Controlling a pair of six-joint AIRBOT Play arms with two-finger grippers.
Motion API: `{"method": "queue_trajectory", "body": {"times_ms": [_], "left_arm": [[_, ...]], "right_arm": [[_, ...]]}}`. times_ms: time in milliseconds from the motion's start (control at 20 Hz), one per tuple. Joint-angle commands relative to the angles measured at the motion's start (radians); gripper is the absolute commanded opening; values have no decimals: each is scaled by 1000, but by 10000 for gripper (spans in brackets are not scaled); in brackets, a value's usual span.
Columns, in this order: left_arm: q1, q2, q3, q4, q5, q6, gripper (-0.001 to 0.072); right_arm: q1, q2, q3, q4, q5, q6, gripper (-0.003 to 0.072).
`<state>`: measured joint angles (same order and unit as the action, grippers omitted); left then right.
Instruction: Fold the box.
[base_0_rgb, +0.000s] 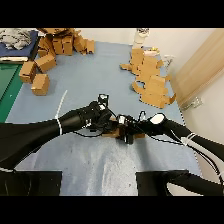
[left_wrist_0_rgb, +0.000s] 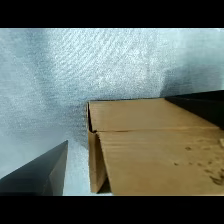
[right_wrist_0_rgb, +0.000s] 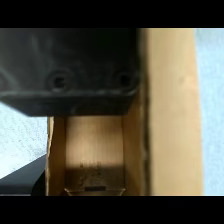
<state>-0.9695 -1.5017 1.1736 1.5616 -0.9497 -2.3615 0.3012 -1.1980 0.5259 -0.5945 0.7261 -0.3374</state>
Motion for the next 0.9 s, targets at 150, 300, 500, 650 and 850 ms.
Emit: {"method": "queue_trajectory", "body": {"times_ms": [150,300,500,650,850], "left_arm": [[18,-36,12,-106,-5,115,494],[18,-53,38,-118,-3,129,494],[18,-54,40,-102,1,129,494],[20,-57,40,-100,-2,128,494],[26,-69,40,-104,-12,125,325]], "right_arm": [[0,0,0,0,1,1,610],[0,0,0,0,2,1,609],[0,0,0,0,2,1,610],[0,0,0,0,2,1,609],[0,0,0,0,2,1,610]]}}
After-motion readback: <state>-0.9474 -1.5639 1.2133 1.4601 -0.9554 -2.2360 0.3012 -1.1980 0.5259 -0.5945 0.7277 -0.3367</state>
